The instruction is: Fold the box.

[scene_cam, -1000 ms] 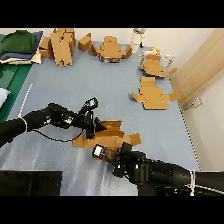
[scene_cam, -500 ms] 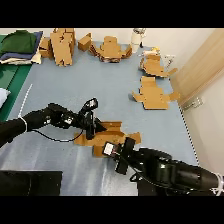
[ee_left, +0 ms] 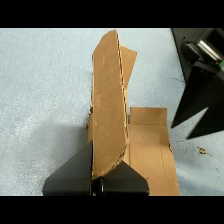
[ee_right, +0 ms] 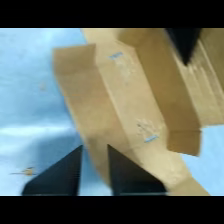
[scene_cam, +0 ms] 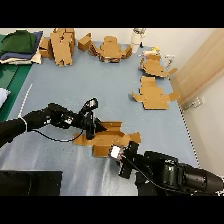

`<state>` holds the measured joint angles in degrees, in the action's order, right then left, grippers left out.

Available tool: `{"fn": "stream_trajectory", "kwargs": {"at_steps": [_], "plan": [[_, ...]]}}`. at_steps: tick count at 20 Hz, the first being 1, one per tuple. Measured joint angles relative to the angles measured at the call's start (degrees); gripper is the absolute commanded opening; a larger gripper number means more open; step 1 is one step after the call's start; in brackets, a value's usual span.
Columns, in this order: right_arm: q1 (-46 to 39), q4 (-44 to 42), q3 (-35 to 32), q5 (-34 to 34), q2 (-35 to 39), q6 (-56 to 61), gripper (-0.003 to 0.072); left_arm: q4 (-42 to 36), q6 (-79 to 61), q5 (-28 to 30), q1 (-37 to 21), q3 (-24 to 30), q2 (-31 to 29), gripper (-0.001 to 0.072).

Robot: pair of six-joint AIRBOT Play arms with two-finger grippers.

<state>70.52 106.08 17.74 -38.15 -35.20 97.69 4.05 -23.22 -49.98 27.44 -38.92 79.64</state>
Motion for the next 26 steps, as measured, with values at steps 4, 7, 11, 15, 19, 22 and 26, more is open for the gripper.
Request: {"fn": "stream_trajectory", "kwargs": {"at_steps": [4,7,11,15,19,22,26], "plan": [[2.9,-2.7,-1.6,0.7,0.7,-4.9,0.0542,0.0,0.0,0.0,0.0,0.0,0.0,0.0014],[3.0,-0.7,-2.4,0.8,-0.3,-6.5,0.0543,0.0,0.0,0.1,0.0,0.0,0.0,0.0015],[0.8,4.1,-2.8,1.4,-2.0,-7.3,0.0543,0.0,0.0,0.1,0.0,0.0,0.0,0.0015],[-2.0,6.1,-3.0,3.7,-2.8,-7.6,0.0543,0.0,0.0,0.1,0.0,0.0,0.0,0.0015],[-5.3,6.9,-3.0,4.9,-3.0,-7.7,0.0543,0.0,0.0,0.1,0.0,0.0,0.0,0.0015],[-7.0,7.2,-2.7,5.6,-3.0,-7.7,0.0542,0.1,0.0,0.1,0.0,0.0,0.0,0.0015],[-7.8,6.9,-1.9,6.4,-3.0,-7.7,0.0542,0.1,0.0,0.0,0.0,0.0,0.0,0.0015]]}}
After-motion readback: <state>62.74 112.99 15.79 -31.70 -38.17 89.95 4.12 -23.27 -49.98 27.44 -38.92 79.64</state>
